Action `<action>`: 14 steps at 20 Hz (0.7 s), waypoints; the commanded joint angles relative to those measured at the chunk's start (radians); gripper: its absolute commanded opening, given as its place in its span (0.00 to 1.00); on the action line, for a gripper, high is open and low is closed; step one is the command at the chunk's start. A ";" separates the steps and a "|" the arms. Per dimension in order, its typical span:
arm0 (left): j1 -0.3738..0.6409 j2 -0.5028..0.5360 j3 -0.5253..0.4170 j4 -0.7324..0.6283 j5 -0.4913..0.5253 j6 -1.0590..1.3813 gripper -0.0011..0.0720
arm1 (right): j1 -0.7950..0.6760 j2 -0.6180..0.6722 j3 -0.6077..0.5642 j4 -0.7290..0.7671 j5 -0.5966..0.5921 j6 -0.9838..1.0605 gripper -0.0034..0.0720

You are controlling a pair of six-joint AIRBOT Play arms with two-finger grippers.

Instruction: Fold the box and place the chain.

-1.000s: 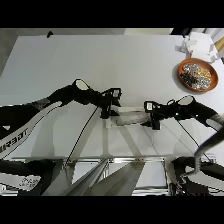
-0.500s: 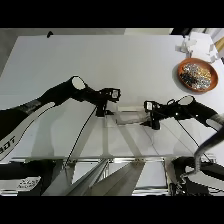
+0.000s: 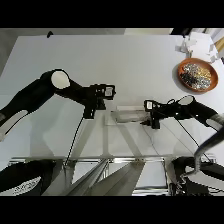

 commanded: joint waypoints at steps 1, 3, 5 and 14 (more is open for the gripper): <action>-0.021 0.065 0.001 0.019 -0.127 -0.105 0.02 | 0.000 0.001 0.000 -0.002 0.005 -0.003 0.59; -0.067 0.060 0.001 0.020 -0.132 -0.231 0.02 | 0.000 0.001 0.000 -0.002 0.005 -0.003 0.59; -0.127 0.048 0.000 0.014 -0.091 -0.309 0.02 | 0.000 0.001 0.000 -0.002 0.005 -0.003 0.59; -0.275 -0.109 -0.004 -0.135 0.557 -0.574 0.02 | 0.000 0.001 0.000 -0.002 0.005 -0.003 0.59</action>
